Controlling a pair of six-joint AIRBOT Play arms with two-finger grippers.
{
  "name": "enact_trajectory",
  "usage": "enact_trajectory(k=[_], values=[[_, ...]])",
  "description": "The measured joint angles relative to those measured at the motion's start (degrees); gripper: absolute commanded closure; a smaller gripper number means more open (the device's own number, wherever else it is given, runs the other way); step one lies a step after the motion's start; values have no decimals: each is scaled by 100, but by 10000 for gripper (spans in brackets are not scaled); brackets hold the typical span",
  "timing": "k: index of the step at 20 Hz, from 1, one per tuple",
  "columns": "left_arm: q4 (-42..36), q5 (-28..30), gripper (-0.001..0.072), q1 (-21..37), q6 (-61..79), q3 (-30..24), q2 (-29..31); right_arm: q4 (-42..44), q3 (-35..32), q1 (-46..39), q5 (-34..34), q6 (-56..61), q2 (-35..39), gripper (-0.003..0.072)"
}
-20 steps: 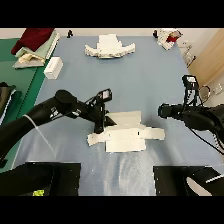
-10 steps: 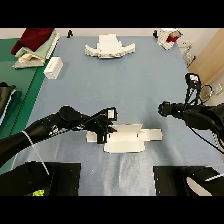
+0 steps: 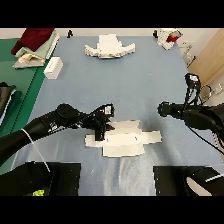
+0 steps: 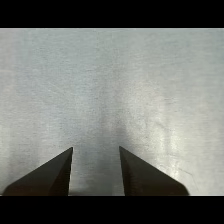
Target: Fold the box.
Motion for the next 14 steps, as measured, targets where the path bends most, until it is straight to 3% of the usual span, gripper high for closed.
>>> enact_trajectory(k=[11, 12, 14], values=[[-33, -365, 694, 24, -4, 70, -433, 221, 4, 0, -4, 0, -332, 245], [-24, -446, 694, 24, -7, 70, -444, 278, 4, 0, -7, 0, -345, 275], [-9, -555, 694, 24, -20, 66, -455, 393, 4, 2, -44, -2, -361, 465]])
